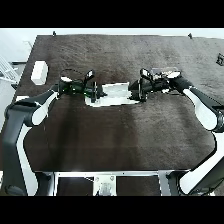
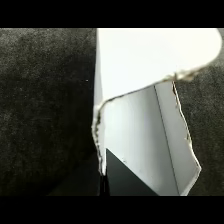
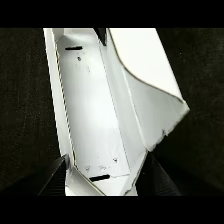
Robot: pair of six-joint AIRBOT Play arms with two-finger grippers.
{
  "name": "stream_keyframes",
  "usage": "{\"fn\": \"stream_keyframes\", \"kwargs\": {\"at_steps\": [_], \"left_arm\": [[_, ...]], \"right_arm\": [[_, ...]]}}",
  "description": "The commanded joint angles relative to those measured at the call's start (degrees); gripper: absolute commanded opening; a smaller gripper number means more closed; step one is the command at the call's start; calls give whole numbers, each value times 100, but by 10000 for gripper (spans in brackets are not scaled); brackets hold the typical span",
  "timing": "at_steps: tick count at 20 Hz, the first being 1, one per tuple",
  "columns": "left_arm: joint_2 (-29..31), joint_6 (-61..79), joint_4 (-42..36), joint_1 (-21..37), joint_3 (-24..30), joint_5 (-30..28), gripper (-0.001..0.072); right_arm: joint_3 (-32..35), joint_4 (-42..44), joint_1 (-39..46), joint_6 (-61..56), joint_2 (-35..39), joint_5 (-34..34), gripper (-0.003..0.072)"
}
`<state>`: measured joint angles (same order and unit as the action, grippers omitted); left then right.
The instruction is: Fold the box and place the chain.
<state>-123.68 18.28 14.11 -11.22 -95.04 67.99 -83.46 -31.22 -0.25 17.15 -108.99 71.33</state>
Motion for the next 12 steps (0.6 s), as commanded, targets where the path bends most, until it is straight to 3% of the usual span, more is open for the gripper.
{"fn": "stream_keyframes", "kwargs": {"at_steps": [1, 12], "left_arm": [[0, 0, 2, 0, 2, 0, 19], [0, 0, 2, 0, 2, 0, 19]], "right_arm": [[-234, 7, -63, -46, -219, 291, 603], [-245, -247, -162, -44, -304, 522, 604]]}}
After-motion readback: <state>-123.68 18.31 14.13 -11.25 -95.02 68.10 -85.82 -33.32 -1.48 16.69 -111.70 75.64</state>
